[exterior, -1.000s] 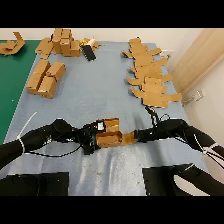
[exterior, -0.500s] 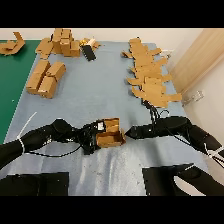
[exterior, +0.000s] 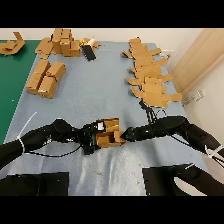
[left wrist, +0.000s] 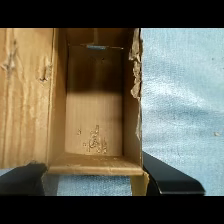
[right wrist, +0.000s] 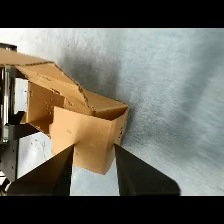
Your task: Fold the box.
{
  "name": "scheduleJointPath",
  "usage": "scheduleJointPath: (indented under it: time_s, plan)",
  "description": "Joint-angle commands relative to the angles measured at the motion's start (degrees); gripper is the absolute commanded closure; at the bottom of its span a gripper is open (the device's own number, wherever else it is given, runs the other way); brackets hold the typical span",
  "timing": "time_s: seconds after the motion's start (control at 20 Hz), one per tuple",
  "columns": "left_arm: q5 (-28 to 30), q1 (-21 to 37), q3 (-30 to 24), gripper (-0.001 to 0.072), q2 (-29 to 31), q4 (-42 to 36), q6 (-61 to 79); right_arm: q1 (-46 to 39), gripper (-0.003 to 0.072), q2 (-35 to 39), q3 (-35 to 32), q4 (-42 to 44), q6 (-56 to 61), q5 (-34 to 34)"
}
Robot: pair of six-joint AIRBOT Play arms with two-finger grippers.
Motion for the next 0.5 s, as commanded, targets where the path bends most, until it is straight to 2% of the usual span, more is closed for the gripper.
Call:
scheduleJointPath:
  time_s: [0.0, 0.1, 0.15, 0.45]
  plan:
    - [0.00, -0.02, 0.02, 0.0249, -0.02, 0.00, 0.02, 4.04, 0.0290, -3.52, 1.33, -0.83, 0.17, 1.90]
    - [-0.02, -0.02, 0.02, 0.0249, -0.02, 0.00, 0.02, 6.60, 0.0296, -5.60, 4.17, -3.02, 3.21, 2.43]
    - [0.00, -0.02, 0.02, 0.0249, -0.02, 0.00, 0.02, 7.96, 0.0341, -6.25, 5.73, -5.92, 6.56, 3.26]
    - [0.00, -0.02, 0.02, 0.0249, -0.02, 0.02, 0.02, 16.09, 0.0341, -9.20, 12.76, -33.46, 33.20, -0.22]
